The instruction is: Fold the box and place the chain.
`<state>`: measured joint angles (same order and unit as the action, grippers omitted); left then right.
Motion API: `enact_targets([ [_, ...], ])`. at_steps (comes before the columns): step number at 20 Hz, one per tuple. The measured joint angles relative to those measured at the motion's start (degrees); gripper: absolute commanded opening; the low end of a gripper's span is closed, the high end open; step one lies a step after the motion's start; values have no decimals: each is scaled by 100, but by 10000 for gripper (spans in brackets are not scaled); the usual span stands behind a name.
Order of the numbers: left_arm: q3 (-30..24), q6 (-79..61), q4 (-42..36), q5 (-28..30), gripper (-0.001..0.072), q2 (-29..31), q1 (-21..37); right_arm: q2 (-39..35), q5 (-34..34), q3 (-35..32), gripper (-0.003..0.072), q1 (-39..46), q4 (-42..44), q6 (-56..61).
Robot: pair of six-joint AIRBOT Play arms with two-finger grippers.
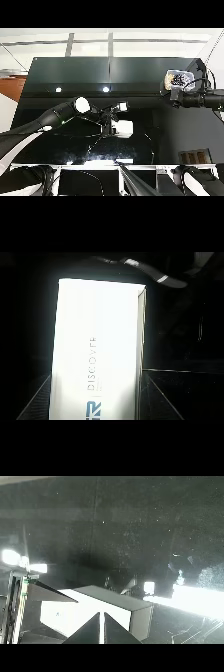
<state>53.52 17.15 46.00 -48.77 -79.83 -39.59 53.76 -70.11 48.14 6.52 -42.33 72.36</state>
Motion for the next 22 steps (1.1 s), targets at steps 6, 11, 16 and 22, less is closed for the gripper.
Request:
enact_targets([
  [6,-4,2,122,46,710,-186,-98,0,-17,0,48,0,0,0],
  [11,-4,116,254,179,547,-400,-330,2,-15,0,48,0,0,0],
  [16,13,494,446,313,156,-448,-323,0,-9,0,48,0,-70,0],
  [22,376,1735,2061,-293,167,-168,599,0,2,0,48,0,-122,0],
])
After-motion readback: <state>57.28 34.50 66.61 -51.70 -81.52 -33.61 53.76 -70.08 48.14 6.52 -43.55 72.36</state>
